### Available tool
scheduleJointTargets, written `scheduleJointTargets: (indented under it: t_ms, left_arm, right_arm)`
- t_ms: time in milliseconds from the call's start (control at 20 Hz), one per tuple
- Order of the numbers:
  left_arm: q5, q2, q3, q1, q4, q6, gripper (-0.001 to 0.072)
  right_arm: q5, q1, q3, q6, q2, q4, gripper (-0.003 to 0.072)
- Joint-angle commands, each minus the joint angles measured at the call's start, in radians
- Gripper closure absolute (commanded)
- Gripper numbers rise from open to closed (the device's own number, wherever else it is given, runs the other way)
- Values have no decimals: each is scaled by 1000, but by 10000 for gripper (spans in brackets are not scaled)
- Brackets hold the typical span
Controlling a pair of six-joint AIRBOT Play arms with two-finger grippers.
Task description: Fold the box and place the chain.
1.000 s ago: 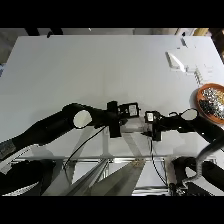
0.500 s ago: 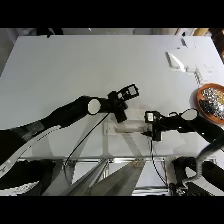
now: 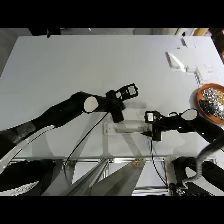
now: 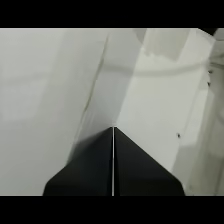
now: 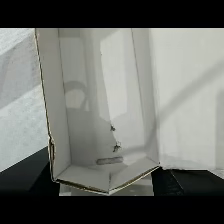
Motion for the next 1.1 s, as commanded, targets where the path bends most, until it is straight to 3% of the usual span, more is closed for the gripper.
scheduleJointTargets:
  t_ms: [0, 150, 500, 850, 950, 1050]
  left_arm:
    - [-249, 77, 0, 6, 145, -103, 706]
    - [-400, 76, -15, 7, 143, -101, 706]
    - [-370, 76, -142, 36, 90, 34, 696]
    - [-183, 75, -225, 61, 39, 290, 351]
    - [-135, 75, -226, 61, 4, 358, 292]
    - [-117, 75, -226, 59, -31, 447, 291]
  right_arm:
    - [0, 0, 1, 1, 1, 0, 351]
    - [0, 0, 1, 1, 1, 0, 351]
    - [0, 0, 1, 1, 1, 0, 351]
    - [0, 0, 1, 1, 1, 0, 351]
    - [0, 0, 1, 1, 1, 0, 351]
    - [0, 0, 1, 1, 1, 0, 351]
